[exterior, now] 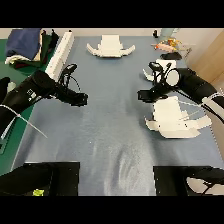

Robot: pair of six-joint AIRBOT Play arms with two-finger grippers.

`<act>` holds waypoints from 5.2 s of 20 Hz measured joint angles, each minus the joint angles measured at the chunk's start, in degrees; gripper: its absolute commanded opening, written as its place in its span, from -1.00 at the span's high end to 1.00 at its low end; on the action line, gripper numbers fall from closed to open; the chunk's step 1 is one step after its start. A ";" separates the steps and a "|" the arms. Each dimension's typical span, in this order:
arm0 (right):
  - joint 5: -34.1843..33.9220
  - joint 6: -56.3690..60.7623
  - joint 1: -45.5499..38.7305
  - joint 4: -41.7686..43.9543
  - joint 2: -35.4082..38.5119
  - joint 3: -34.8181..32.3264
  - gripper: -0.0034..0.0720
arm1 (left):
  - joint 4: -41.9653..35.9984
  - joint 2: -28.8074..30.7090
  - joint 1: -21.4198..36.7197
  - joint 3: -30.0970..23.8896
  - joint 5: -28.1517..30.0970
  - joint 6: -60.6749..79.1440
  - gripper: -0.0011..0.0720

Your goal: Fold the box.

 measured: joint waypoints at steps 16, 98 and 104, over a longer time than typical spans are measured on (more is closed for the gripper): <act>-0.24 0.02 0.00 2.45 0.02 0.00 0.90 | -0.02 0.00 0.00 0.00 0.00 0.00 0.93; -12.13 -31.10 3.76 40.26 28.11 -44.15 0.90 | -17.49 -6.01 9.01 -10.34 -16.68 15.91 -0.46; -14.80 -30.91 6.86 40.19 28.74 -44.50 0.90 | -18.29 -11.56 8.63 -9.14 -10.45 22.16 -0.46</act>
